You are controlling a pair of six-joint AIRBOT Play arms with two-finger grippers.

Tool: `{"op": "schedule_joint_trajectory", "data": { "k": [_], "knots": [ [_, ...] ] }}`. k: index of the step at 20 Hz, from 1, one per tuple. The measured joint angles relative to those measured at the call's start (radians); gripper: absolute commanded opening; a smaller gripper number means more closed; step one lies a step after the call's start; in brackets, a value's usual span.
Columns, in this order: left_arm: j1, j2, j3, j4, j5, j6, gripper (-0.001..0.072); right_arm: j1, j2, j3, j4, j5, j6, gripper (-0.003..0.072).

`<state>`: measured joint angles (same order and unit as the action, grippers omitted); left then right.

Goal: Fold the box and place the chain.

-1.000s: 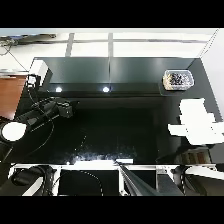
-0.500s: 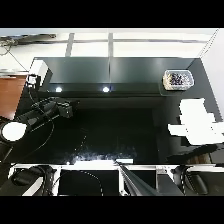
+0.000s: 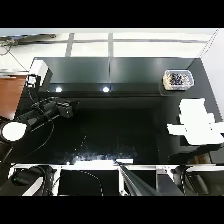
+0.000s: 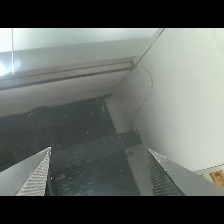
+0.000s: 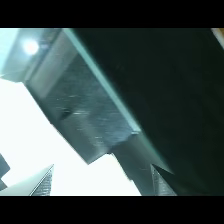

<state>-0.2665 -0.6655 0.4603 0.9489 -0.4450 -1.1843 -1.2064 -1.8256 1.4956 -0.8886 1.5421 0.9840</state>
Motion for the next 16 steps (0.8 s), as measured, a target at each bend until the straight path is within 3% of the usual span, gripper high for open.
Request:
{"op": "schedule_joint_trajectory", "data": {
  "k": [4,5,6,8,9,11,16],
  "knots": [
    [0.000,0.000,0.000,-0.009,0.000,-0.004,0.0709,0.039,-0.002,-0.004,-0.003,0.037,0.020,0.0720],
    [0.000,0.000,0.000,-0.012,0.000,-0.004,0.0709,0.056,0.002,-0.009,-0.015,0.045,0.027,0.0659],
    [0.000,0.000,0.000,-0.014,-0.001,-0.004,0.0709,0.073,0.006,-0.015,-0.028,0.050,0.027,0.0395],
    [0.000,0.000,0.000,-0.016,-0.001,-0.005,0.0709,0.111,0.019,-0.027,-0.074,0.060,0.034,0.0344],
    [0.000,0.000,0.000,-0.016,-0.001,-0.005,0.0709,0.127,0.026,-0.031,-0.096,0.063,0.034,0.0201],
    [0.000,0.000,0.000,-0.017,-0.001,-0.005,0.0709,0.155,0.049,-0.037,-0.137,0.066,0.034,0.0015],
    [0.000,0.000,0.000,-0.019,-0.001,-0.005,0.0709,0.189,0.142,-0.080,-0.170,0.055,0.037,0.0015]
  ]
}}
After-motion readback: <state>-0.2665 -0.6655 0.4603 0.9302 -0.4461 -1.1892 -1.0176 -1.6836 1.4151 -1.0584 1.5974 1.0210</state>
